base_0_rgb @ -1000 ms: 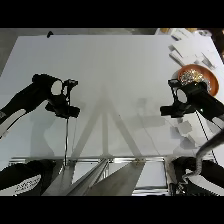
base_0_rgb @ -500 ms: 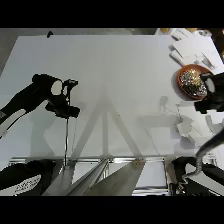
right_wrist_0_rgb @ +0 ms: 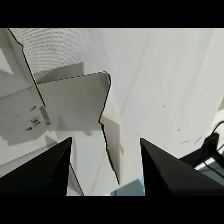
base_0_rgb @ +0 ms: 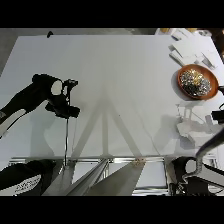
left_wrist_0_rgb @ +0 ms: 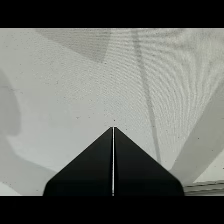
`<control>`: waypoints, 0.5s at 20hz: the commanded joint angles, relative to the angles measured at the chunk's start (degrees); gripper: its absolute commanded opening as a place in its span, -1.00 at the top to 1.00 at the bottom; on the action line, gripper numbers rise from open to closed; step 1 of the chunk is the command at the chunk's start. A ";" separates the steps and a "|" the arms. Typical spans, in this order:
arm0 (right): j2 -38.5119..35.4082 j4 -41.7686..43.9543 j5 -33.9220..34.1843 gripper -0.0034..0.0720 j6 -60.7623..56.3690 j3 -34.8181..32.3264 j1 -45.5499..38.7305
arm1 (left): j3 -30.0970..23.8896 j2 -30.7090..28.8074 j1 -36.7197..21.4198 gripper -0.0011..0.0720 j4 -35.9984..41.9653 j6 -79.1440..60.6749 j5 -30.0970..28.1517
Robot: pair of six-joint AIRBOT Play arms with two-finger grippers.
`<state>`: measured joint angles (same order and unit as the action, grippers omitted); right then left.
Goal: Fold the box and place the chain.
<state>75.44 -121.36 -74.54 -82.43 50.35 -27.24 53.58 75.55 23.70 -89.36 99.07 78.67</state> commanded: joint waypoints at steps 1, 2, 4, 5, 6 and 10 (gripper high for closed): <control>5.42 -2.05 0.61 -0.11 -1.60 0.00 -1.53 | -0.02 -0.02 -0.04 0.95 -0.02 -0.02 0.00; 6.67 -3.52 0.39 0.12 -3.52 0.00 -1.51 | -0.02 -0.02 -0.04 0.95 -0.02 -0.02 -0.02; 7.52 -4.98 -0.57 0.59 -5.86 0.00 -1.51 | -0.02 -0.02 -0.04 0.95 -0.02 -0.02 0.00; 7.17 -4.98 -1.16 0.82 -5.84 0.02 -1.38 | -0.02 -0.02 -0.04 0.95 -0.02 -0.02 0.00; 6.38 -4.94 -2.27 0.87 -5.81 0.02 -0.81 | -0.02 -0.02 -0.04 0.95 -0.02 -0.02 0.00; -1.88 -0.63 -5.38 0.87 -5.33 0.00 6.05 | -0.02 -0.02 -0.04 0.95 -0.02 -0.02 0.00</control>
<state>77.89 -124.75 -77.58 -87.48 50.35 -24.97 53.58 75.55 23.70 -89.36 99.07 78.67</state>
